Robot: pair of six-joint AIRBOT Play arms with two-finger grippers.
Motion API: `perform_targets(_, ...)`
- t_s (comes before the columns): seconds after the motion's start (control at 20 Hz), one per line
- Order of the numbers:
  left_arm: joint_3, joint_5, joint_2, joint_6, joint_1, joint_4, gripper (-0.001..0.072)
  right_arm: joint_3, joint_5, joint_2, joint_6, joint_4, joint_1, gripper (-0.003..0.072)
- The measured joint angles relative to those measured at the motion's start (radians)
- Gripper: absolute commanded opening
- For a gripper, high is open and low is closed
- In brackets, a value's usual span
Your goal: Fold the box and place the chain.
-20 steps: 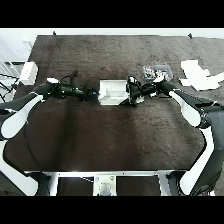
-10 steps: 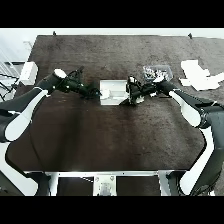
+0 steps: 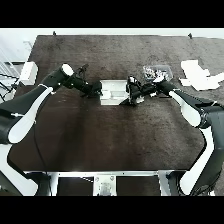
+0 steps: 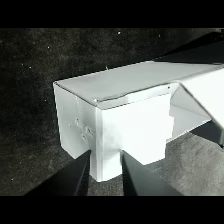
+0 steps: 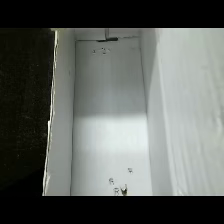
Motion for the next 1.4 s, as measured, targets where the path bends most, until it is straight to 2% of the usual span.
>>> perform_targets(0.35,0.010,0.003,0.000,-0.057,-0.019,0.053,0.0296,0.000,0.000,0.000,0.000,0.000,0.000,0.0589)
perform_targets(0.75,0.090,-0.014,-0.003,-0.197,-0.077,0.262,0.0298,0.000,0.000,0.000,0.000,0.000,0.000,0.0589)
perform_targets(1.4,0.103,0.015,-0.009,-0.275,-0.121,0.327,0.0308,0.000,0.000,0.000,0.000,0.000,0.000,0.0589)
